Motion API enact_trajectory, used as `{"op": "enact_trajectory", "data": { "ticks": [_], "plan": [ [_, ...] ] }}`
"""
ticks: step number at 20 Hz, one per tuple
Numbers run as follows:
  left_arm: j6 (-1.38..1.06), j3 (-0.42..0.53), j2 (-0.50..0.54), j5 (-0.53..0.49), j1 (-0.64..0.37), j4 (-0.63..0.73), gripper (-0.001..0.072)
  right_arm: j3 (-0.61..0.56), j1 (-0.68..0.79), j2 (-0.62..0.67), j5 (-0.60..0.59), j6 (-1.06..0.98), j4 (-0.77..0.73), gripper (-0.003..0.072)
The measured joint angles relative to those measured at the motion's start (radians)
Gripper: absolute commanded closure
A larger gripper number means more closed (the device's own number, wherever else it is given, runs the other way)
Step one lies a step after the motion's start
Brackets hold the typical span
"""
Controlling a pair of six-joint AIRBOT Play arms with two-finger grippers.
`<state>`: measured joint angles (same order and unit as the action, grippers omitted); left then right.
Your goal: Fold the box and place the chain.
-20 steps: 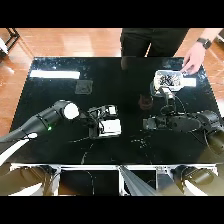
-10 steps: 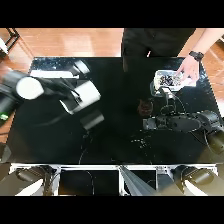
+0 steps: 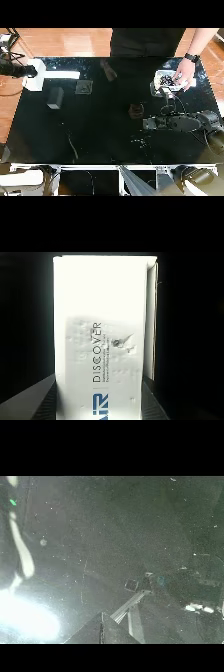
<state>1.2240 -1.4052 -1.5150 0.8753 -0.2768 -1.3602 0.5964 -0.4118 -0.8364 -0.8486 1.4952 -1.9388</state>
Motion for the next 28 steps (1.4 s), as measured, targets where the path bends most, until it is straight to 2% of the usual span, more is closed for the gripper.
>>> {"op": "enact_trajectory", "data": {
  "ticks": [4,8,9,10,11,15,20,21,22,23,25,26,27,28],
  "plan": [
    [0.013,-0.251,-0.240,0.032,-0.056,0.018,0.0687,0.000,0.000,0.000,0.005,0.000,0.000,0.0668],
    [0.015,-0.399,-0.394,0.058,-0.074,0.023,0.0676,0.000,0.000,0.000,0.029,-0.008,0.000,0.0668],
    [0.018,-0.416,-0.418,0.064,-0.076,0.025,0.0499,0.000,0.000,0.000,0.034,-0.015,-0.001,0.0668],
    [0.018,-0.430,-0.438,0.080,-0.077,0.030,0.0145,0.000,0.000,0.000,0.040,-0.020,0.000,0.0668],
    [0.018,-0.439,-0.453,0.081,-0.077,0.033,0.0066,0.000,0.000,0.000,0.043,-0.026,-0.001,0.0668],
    [0.032,-0.514,-0.479,0.118,-0.074,0.040,0.0067,0.000,0.000,0.000,0.050,-0.047,-0.002,0.0668],
    [0.103,-0.656,-0.447,0.291,-0.053,0.066,0.0077,0.014,0.001,0.000,0.050,-0.068,0.002,0.0669],
    [0.116,-0.666,-0.424,0.337,-0.047,0.071,0.0147,0.026,0.006,0.001,0.049,-0.070,0.005,0.0669],
    [0.129,-0.673,-0.397,0.381,-0.042,0.076,0.0301,0.043,0.015,0.003,0.047,-0.071,0.007,0.0669],
    [0.151,-0.676,-0.367,0.429,-0.035,0.082,0.0505,0.061,0.027,0.006,0.037,-0.071,0.016,0.0669],
    [0.208,-0.668,-0.296,0.552,-0.013,0.105,0.0677,0.102,0.065,0.015,0.003,-0.068,0.036,0.0669],
    [0.236,-0.654,-0.259,0.607,0.002,0.121,0.0690,0.124,0.091,0.021,-0.027,-0.066,0.055,0.0669],
    [0.239,-0.651,-0.252,0.614,0.005,0.122,0.0689,0.128,0.098,0.023,-0.035,-0.065,0.060,0.0669],
    [0.270,-0.600,-0.163,0.692,0.056,0.137,0.0690,0.160,0.152,0.043,-0.093,-0.061,0.097,0.0670]
  ]
}}
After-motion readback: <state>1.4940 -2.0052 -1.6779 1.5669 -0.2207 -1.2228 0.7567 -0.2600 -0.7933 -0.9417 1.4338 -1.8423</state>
